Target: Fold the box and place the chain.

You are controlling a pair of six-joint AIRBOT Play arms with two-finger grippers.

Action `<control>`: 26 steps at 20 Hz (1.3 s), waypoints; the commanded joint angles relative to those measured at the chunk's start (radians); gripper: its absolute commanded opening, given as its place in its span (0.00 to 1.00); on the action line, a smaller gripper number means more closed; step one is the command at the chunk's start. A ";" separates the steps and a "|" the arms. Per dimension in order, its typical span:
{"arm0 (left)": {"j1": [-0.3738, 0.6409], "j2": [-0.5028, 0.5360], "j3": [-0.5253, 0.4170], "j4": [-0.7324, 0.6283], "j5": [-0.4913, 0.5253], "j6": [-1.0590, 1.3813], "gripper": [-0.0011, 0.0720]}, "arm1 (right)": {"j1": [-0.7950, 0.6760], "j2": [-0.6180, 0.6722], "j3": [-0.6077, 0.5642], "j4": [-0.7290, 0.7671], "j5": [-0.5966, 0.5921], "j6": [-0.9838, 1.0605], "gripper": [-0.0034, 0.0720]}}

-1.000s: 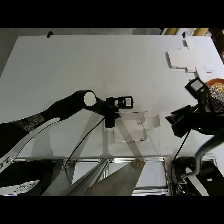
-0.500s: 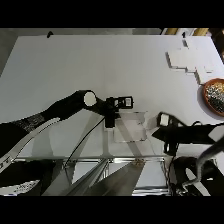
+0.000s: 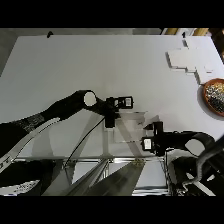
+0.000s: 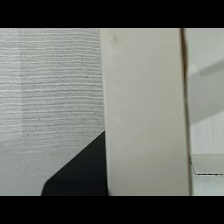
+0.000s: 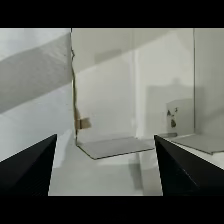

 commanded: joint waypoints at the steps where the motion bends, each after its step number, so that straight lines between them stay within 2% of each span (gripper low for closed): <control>1: -0.001 -0.001 0.000 0.000 0.000 0.000 0.03 | 0.058 -0.011 -0.037 -0.064 -0.126 -0.019 0.94; 6: -0.001 -0.001 0.000 0.000 0.000 0.000 0.03 | 0.058 -0.076 -0.038 -0.071 -0.167 -0.019 0.94; 10: -0.001 -0.001 0.000 0.000 0.000 0.000 0.03 | 0.043 -0.082 -0.018 -0.053 -0.269 -0.012 0.93; 15: -0.001 -0.001 0.000 0.000 0.000 0.000 0.03 | -0.053 -0.082 0.068 -0.006 -0.195 -0.013 0.92; 20: -0.001 -0.001 0.000 0.000 0.000 0.000 0.03 | -0.133 -0.117 0.076 0.111 -0.153 -0.028 0.92; 26: -0.001 -0.001 0.000 0.000 0.000 0.000 0.03 | -0.243 -0.234 0.111 0.229 -0.101 -0.211 0.92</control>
